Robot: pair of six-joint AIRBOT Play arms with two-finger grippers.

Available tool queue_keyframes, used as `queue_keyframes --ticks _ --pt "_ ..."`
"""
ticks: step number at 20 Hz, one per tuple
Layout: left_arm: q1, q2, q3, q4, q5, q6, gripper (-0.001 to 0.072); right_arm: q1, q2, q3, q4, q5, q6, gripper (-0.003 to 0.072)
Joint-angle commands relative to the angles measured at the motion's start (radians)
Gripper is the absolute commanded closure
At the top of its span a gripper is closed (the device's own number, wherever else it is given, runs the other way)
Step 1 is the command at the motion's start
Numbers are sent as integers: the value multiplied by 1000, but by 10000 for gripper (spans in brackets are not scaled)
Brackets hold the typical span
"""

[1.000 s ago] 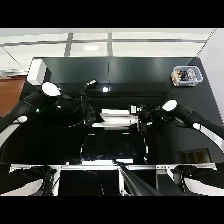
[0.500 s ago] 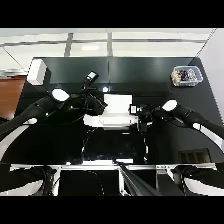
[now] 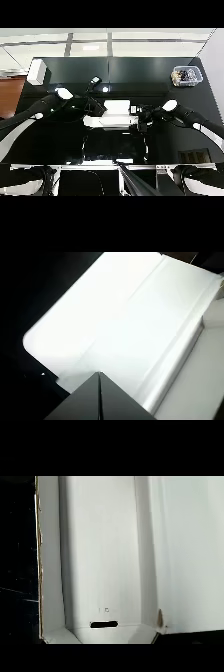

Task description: Fold the box and place the chain.

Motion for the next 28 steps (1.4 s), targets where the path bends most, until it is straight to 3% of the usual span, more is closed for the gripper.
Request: queue_keyframes --ticks 1,5,8,11,13,14,15,16,18,20,28 --pt "51 79 47 42 -36 -6 687 1 1 0 2 -3 0 527" --pt "130 236 26 110 -177 -6 687 1 1 0 2 -3 1 527" --pt "194 322 -58 112 -250 0 687 1 1 0 2 -3 1 527" --pt "209 333 -135 159 -371 211 687 1 1 0 2 -3 0 527" --pt "177 331 -156 275 -379 315 651 1 1 0 1 -3 0 527" --pt "157 331 -158 337 -343 348 440 1 1 0 2 -3 0 527" --pt "135 331 -159 389 -279 364 121 1 1 0 2 -3 1 527" --pt "117 331 -159 419 -197 363 -8 1 1 0 2 -3 1 527" --pt "89 330 -159 452 -58 364 -7 1 1 0 2 -3 1 527" --pt "69 326 -159 450 12 367 -3 1 1 0 2 -3 0 527" --pt "-12 221 -152 340 -86 365 3 1 1 0 2 -3 0 527"
